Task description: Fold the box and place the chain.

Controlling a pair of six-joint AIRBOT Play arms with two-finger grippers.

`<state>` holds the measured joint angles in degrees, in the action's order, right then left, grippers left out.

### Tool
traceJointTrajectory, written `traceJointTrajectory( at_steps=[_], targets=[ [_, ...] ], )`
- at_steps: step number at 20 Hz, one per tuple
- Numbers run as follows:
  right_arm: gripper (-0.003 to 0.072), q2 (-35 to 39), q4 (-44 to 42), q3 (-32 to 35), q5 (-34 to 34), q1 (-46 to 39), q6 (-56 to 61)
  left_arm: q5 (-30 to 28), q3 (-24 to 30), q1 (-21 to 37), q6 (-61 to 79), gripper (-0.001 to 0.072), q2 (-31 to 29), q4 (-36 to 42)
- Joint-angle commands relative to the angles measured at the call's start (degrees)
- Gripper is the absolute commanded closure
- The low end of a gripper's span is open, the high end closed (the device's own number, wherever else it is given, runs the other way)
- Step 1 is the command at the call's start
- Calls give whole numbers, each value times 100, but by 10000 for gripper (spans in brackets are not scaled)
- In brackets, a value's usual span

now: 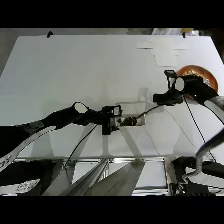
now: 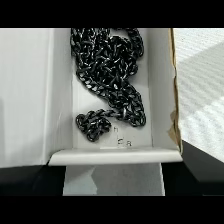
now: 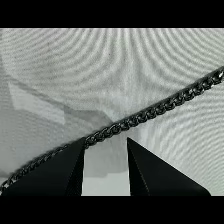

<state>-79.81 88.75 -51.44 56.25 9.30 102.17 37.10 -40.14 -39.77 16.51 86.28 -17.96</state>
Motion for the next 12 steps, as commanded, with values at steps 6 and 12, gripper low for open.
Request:
traceJointTrajectory(
  at_steps=[6,12],
  targets=[
    [429,-254,-4,4,76,-2,2,0,2,4,2,609,-4,-2],
    [668,-256,-48,7,328,0,-428,0,2,4,0,609,-4,-2]
  ],
)
